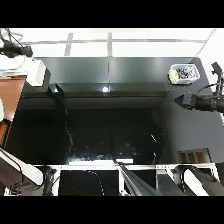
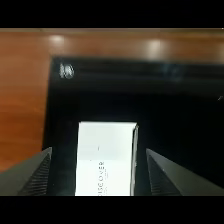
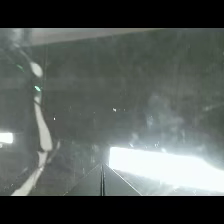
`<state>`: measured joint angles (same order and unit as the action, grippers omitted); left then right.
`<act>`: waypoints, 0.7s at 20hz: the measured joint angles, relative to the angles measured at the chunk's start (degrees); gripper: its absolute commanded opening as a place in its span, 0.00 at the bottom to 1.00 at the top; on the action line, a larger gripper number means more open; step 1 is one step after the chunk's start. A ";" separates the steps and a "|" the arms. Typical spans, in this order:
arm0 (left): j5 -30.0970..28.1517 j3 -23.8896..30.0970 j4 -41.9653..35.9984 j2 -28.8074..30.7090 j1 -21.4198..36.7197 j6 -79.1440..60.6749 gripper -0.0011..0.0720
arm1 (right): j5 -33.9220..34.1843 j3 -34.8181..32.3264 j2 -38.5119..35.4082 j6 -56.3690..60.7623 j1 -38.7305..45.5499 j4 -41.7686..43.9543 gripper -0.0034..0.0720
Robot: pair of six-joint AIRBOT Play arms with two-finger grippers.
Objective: Fold the box and place the chain.
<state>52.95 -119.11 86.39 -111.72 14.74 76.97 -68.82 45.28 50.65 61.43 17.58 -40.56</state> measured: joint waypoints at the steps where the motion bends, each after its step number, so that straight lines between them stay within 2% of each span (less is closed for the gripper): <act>1: 0.63 -0.07 -0.26 2.34 -0.15 1.75 0.06 | 1.14 0.00 0.00 -0.90 -1.40 0.94 0.07; 5: 8.17 1.92 -10.29 11.15 -0.83 6.45 0.05 | 9.51 0.00 0.00 -3.58 -10.58 3.28 0.07; 8: 13.16 8.55 -18.27 19.19 -4.00 3.56 0.05 | 14.19 0.00 0.00 -4.35 -16.35 1.25 0.07; 10: 13.97 16.15 -20.81 25.62 -7.56 1.03 0.05 | 15.06 0.00 0.00 -4.57 -18.18 -2.14 0.07; 11: 12.90 21.68 -21.77 29.81 -9.84 -0.50 0.05 | 15.10 0.00 0.00 -4.61 -18.78 -4.42 0.07; 14: 3.15 42.88 -23.12 43.58 -16.15 -3.32 0.05 | 15.74 -0.24 0.11 -4.63 -19.71 -10.27 0.07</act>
<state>56.10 -76.23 63.26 -68.14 -1.41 73.65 -53.08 45.04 50.76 56.80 -2.13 -50.83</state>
